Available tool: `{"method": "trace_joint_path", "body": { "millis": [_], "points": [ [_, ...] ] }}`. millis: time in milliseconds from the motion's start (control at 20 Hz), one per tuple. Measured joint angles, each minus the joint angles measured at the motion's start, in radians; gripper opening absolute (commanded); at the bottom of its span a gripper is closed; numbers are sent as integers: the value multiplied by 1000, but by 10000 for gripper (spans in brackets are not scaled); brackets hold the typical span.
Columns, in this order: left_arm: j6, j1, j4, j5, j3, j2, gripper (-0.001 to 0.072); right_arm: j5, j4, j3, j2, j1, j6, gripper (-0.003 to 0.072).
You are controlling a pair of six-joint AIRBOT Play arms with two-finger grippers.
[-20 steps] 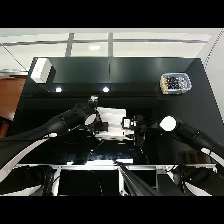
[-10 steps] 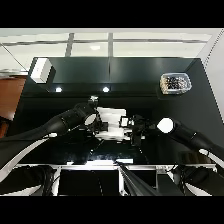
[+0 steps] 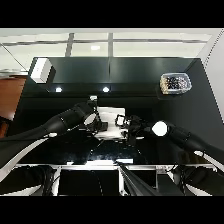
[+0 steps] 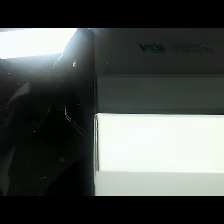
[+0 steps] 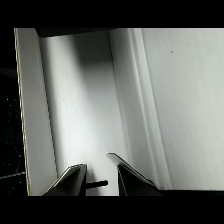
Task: Fold the box and place the chain.
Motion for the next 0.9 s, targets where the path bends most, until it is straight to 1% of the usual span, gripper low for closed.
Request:
{"method": "trace_joint_path", "body": {
  "millis": [50,150,200,250,300,350,400,550,600,650,750,900],
  "points": [
    [0,0,0,0,0,0,31,-3,2,0,-1,2,3,323],
    [-1,0,-2,0,0,-1,31,-5,5,0,-2,3,4,324],
    [-1,0,-5,0,0,-1,31,-7,6,0,-2,3,6,359],
    [-1,0,-6,1,0,-1,31,-7,6,0,-2,3,7,506],
    [-2,0,-9,1,0,-1,31,-7,8,0,-2,4,7,493],
    [-2,0,-10,1,0,-1,31,-7,8,0,-2,4,7,351],
    [-2,0,-12,2,0,-1,31,-10,8,0,-2,4,8,341],
    [0,0,-14,2,0,-1,31,-12,6,0,-2,4,8,343],
    [0,0,-14,2,0,-1,32,-12,6,0,-2,3,8,324],
    [0,0,-15,2,0,-1,31,-12,6,0,-2,4,8,117],
    [1,0,-16,3,0,-1,31,-12,6,0,2,2,8,24],
    [1,0,-16,3,0,-1,31,-5,-5,0,24,-24,43,27]
  ]
}}
